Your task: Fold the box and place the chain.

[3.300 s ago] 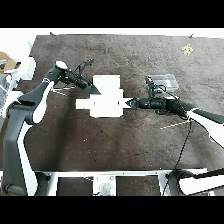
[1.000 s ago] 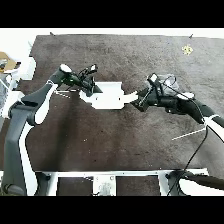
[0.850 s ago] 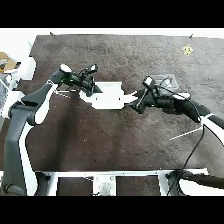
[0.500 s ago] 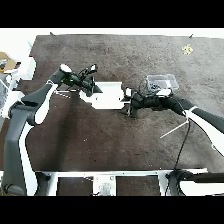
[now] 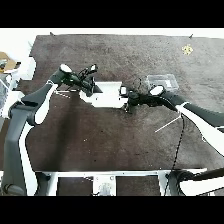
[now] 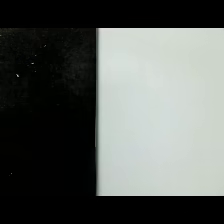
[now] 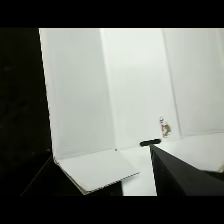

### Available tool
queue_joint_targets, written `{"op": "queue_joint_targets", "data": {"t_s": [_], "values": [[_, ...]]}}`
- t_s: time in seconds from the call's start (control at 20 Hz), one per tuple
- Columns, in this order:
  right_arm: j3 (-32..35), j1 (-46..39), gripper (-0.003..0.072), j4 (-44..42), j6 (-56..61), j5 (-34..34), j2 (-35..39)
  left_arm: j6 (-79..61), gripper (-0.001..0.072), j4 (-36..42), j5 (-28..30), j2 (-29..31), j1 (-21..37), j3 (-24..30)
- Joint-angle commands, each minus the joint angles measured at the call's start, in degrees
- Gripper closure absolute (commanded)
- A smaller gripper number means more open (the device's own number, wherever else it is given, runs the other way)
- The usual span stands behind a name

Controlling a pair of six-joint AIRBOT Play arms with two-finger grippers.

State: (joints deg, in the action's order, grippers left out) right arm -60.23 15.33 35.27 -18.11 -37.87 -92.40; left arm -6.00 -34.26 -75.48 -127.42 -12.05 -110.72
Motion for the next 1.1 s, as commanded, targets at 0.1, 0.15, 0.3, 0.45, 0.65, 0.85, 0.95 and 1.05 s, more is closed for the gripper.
{"op": "queue_joint_targets", "data": {"t_s": [0.1, 0.15, 0.3, 0.45, 0.65, 0.85, 0.95, 1.05], "values": [[-4.72, -2.25, 0.0051, -2.69, 3.8, -2.01, 0.11, -0.02, 0.0701, 0.0, 0.04, -0.04, -0.02, 0.02], [-5.4, -2.73, 0.0051, -2.71, 3.82, -1.99, 0.11, -0.02, 0.0701, 0.0, 0.04, -0.04, -0.02, 0.02], [-8.11, -4.68, 0.0051, -3.54, 4.26, -4.83, -1.55, -0.04, 0.0702, 0.0, 0.04, -0.04, -0.02, 0.02], [-12.15, -5.99, 0.005, -3.54, 4.42, -10.36, -5.25, -0.02, 0.0702, 0.0, 0.04, -0.04, -0.02, 0.02], [-18.14, -7.34, 0.0027, -3.78, 5.27, -16.83, -11.34, -0.02, 0.0701, 0.0, 0.04, -0.04, -0.02, 0.02], [-23.61, -7.52, 0.0021, -3.82, 5.88, -20.7, -16.17, -0.02, 0.0702, 0.0, 0.04, -0.04, -0.02, 0.02], [-25.64, -7.54, 0.0022, -3.8, 5.95, -21.94, -18.38, -0.02, 0.0702, 0.0, 0.04, -0.04, -0.02, 0.02], [-27.41, -7.54, 0.0022, -3.87, 5.92, -23.28, -20.5, -0.02, 0.0701, 0.0, 0.04, -0.04, -0.02, 0.02]]}}
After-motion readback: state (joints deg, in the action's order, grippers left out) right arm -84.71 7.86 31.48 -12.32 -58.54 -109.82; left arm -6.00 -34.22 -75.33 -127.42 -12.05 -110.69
